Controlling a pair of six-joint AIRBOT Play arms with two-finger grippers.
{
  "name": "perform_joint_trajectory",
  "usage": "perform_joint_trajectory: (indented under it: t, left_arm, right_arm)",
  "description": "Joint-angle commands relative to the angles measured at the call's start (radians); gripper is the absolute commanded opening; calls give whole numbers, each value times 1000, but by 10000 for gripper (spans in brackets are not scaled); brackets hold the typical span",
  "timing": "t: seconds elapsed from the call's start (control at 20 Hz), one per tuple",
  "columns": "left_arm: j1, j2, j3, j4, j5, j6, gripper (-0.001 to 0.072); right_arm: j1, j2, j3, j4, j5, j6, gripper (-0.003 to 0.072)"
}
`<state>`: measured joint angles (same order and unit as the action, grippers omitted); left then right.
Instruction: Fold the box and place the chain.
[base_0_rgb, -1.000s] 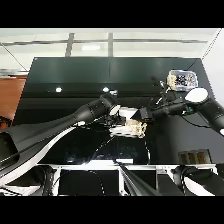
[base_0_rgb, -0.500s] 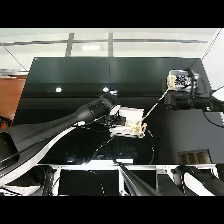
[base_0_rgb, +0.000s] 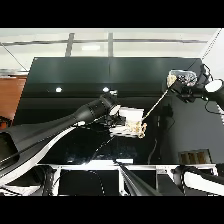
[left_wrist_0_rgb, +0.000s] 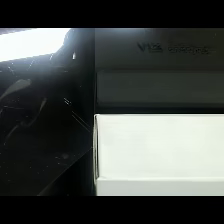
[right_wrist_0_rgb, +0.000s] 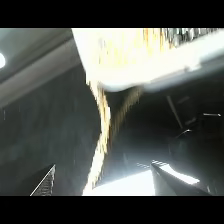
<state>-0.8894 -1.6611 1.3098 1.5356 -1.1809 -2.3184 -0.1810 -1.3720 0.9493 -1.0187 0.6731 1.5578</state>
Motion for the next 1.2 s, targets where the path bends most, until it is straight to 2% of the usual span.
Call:
perform_joint_trajectory:
  t: [0.0, 0.15, 0.2, 0.25, 0.3, 0.35, 0.4, 0.45, 0.7, 0.75, 0.8, 0.9, 0.95, 1.15]
  left_arm:
    - [0, 0, 1, -3, 0, 0, 33]
    - [0, 0, 1, -3, 1, 0, 33]
    - [0, 0, 1, -3, 0, 0, 32]
    - [0, 0, 1, -3, 0, 0, 32]
    - [0, 0, 1, -3, 0, 0, 33]
    - [0, 0, 1, -3, 0, 0, 32]
    - [0, 0, 1, -3, 0, 0, 33]
    - [0, 0, 1, -3, 0, 0, 32]
    - [0, 0, 1, -3, 0, 0, 32]
    - [0, 0, 1, -3, 0, 0, 33]
    - [0, 0, 1, -3, 0, 0, 32]
    - [0, 0, 1, -3, 1, 0, 33]
    - [0, 0, 1, -3, 1, 0, 32]
    - [0, 0, 1, -3, 0, 0, 33]
  right_arm:
    - [-2, -127, 103, 20, -19, 29, 709]
    - [-1, -182, 123, 21, -29, 64, 693]
    - [-1, -193, 123, 25, -27, 65, 540]
    - [1, -201, 123, 26, -26, 65, 531]
    - [5, -207, 123, 24, -26, 65, 490]
    - [7, -208, 123, 23, -29, 64, 395]
    - [9, -208, 123, 23, -35, 64, 394]
    - [11, -208, 123, 23, -40, 64, 295]
    - [11, -208, 123, 23, -77, 57, 286]
    - [13, -208, 123, 23, -79, 40, 111]
    - [14, -208, 123, 23, -80, 25, 63]
    - [16, -208, 123, 23, -69, -3, 58]
    - [16, -208, 123, 23, -51, -3, 32]
    - [16, -150, 123, 19, 68, -89, 17]
